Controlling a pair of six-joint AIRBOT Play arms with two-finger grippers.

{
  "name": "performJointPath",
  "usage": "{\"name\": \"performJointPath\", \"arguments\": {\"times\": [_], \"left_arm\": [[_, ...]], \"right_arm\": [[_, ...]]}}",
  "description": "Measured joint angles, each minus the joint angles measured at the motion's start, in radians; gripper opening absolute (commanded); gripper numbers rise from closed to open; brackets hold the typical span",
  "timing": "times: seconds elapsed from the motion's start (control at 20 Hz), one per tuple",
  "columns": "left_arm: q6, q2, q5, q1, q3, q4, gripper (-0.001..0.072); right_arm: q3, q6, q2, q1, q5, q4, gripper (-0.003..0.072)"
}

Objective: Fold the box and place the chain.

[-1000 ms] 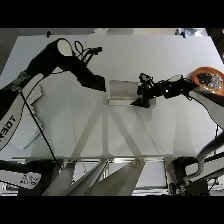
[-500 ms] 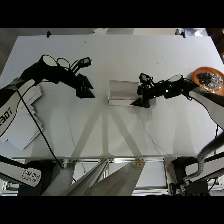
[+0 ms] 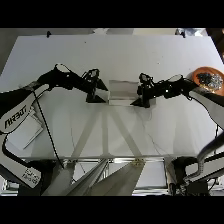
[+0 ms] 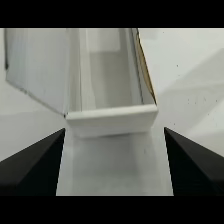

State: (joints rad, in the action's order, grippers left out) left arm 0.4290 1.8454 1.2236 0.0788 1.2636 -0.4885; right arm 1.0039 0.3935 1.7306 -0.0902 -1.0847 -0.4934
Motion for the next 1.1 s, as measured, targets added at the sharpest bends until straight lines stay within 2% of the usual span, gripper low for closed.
{"name": "performJointPath", "arguments": {"times": [0.35, 0.9, 1.1], "left_arm": [[0.035, 0.016, -0.007, 0.036, 0.000, 0.044, 0.0700], [-0.135, 0.034, -0.055, 0.066, -0.001, 0.008, 0.0698], [-0.196, 0.035, -0.103, 0.087, -0.001, -0.005, 0.0698]], "right_arm": [[0.000, 0.003, 0.000, 0.000, -0.001, -0.001, 0.0411], [0.000, 0.000, 0.000, 0.000, -0.002, 0.000, 0.0411], [0.000, -0.001, 0.000, 0.000, 0.002, 0.002, 0.0411]]}}
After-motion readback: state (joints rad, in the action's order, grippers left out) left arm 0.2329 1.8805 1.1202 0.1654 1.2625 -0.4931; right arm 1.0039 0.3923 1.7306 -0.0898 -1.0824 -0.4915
